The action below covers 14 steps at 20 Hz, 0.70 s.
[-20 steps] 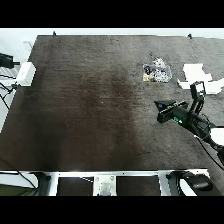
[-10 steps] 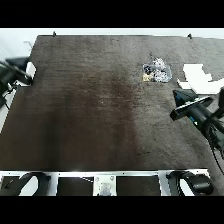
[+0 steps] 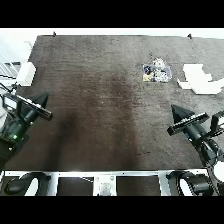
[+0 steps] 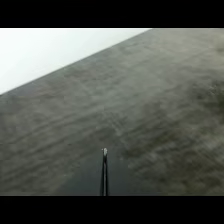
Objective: Fold the box and place the chain.
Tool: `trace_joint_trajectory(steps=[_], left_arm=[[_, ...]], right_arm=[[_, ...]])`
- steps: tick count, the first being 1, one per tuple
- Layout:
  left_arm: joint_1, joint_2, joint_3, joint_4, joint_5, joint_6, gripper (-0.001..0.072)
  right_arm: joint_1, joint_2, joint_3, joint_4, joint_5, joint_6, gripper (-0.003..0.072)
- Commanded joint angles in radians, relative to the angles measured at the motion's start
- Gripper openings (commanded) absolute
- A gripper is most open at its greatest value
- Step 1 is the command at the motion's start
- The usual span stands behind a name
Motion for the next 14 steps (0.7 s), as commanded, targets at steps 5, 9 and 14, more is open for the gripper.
trace_joint_trajectory(steps=[5, 9, 14], left_arm=[[-0.010, 0.023, -0.053, -0.217, 0.065, 0.066, 0.0012], [-0.010, 0.023, -0.053, -0.328, 0.163, 0.141, 0.0012], [-0.010, 0.023, -0.053, -0.332, 0.141, 0.128, 0.0019]], right_arm=[[0.000, 0.040, -0.029, -0.002, 0.038, 0.013, 0.0011], [0.000, 0.040, -0.030, -0.002, 0.038, 0.013, 0.0011], [0.000, 0.040, -0.031, -0.002, 0.038, 0.013, 0.0011]])
